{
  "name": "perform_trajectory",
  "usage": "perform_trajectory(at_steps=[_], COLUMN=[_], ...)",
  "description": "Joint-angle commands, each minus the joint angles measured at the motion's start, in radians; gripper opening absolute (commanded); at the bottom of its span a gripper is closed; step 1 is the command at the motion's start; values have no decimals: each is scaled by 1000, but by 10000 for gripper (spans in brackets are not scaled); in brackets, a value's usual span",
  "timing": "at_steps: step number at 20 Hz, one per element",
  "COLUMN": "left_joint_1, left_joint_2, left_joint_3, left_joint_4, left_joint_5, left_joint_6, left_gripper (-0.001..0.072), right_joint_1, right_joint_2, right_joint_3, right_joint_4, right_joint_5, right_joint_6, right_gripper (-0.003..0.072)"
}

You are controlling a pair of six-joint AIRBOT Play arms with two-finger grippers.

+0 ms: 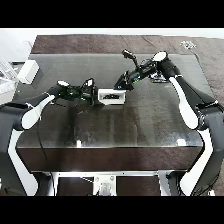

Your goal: Fold the box and place the chain.

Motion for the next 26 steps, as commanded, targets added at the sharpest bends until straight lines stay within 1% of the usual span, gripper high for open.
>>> perform_trajectory(at_steps=[1,5,6,7,11,15,16,17,20,23,26], left_joint_1=[1,1,1,1,1,1,1,1,1,1,1], left_joint_2=[0,0,0,0,0,0,0,0,0,0,0], left_joint_3=[1,1,1,1,1,1,1,1,1,1,1], left_joint_4=[0,0,0,0,0,0,0,0,0,0,0], left_joint_5=[0,0,0,0,0,0,0,0,0,0,0], left_joint_6=[0,0,0,0,0,0,0,0,0,0,0], left_gripper=[524,524,524,524,524,524,524,524,524,524,524], right_joint_1=[13,15,15,15,15,15,15,16,20,35,37], right_joint_2=[-1,-1,-1,-1,-1,-2,-3,-3,-4,-5,-5], right_joint_3=[1,1,1,1,1,1,1,1,0,-6,-48], right_joint_4=[-37,-37,-36,-36,-36,-36,-36,-35,-35,-36,-37], right_joint_5=[-20,-34,-34,-34,3,4,5,5,5,32,34], right_joint_6=[-5,-31,-43,-51,-93,-133,-142,-156,-157,-146,-117], right_gripper=[304,306,374,425,428,432,456,458,464,461,455])
